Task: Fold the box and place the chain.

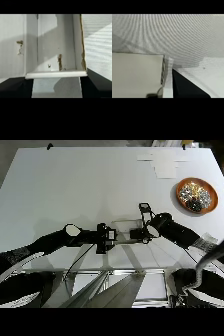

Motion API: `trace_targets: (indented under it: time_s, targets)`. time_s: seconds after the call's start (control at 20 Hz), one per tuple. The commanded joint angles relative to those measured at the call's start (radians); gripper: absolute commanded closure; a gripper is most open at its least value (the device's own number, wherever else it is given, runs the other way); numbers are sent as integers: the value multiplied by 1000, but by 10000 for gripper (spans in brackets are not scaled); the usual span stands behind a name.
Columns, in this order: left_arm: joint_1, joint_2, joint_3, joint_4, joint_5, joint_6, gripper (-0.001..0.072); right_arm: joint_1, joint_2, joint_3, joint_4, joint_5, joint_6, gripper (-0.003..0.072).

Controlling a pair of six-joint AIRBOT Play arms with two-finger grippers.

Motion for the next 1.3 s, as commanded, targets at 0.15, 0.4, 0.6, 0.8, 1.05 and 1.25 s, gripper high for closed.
trace_targets:
  time_s: [0.15, 0.4, 0.6, 0.8, 1.05, 1.25]
  targets:
    - [0, 0, 0, 1, 0, 0, 559, 1, -21, -1, 13, 24, -52, 671]
    - [0, 0, 0, 1, 0, 0, 559, 0, -13, -1, 11, 40, -81, 559]
    - [0, 0, 0, 1, 0, 0, 559, 0, 30, -1, 0, 121, -217, 313]
    - [0, 0, 0, 1, 0, 0, 559, -25, 110, 2, -6, 179, -290, 278]
    - [0, 0, 0, 2, -3, 0, 559, -99, 203, 90, 55, 237, -417, 278]
    - [0, 0, 0, 1, -4, 0, 559, -182, 225, 217, 85, 299, -530, 279]
